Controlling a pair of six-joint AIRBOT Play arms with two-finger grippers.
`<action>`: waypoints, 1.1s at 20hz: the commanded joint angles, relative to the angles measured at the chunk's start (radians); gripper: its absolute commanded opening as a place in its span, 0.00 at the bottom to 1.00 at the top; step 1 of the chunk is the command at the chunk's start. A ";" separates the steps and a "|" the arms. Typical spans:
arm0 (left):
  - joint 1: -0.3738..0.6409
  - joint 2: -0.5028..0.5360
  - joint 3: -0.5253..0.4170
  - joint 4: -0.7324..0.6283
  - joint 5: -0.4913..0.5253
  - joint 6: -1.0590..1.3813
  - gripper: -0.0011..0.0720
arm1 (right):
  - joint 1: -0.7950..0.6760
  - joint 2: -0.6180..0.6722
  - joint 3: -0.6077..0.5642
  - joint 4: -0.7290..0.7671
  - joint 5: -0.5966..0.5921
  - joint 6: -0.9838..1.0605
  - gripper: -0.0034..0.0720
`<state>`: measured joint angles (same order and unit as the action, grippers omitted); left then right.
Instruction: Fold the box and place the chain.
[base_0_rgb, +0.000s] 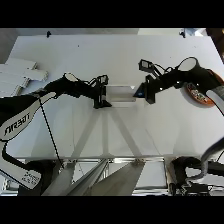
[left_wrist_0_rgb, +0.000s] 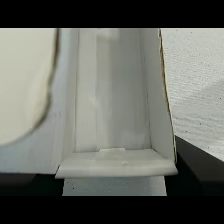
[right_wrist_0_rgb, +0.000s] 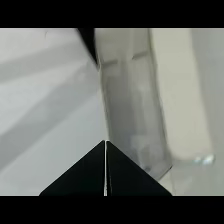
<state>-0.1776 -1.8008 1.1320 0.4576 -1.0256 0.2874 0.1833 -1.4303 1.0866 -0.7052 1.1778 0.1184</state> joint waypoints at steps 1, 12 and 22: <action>0.001 0.001 0.000 0.000 0.001 0.000 0.40 | 0.066 -0.011 0.001 0.090 -0.242 0.024 0.05; 0.001 0.001 0.000 0.000 0.001 0.000 0.40 | 0.102 -0.195 0.001 0.103 -0.512 0.095 0.05; 0.001 0.001 0.000 0.000 0.001 0.000 0.40 | 0.102 0.070 0.001 -0.018 -0.399 0.092 0.05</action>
<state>-0.1772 -1.8008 1.1320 0.4595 -1.0248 0.2905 0.2848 -1.4555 1.0866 -0.6441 0.7395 0.2100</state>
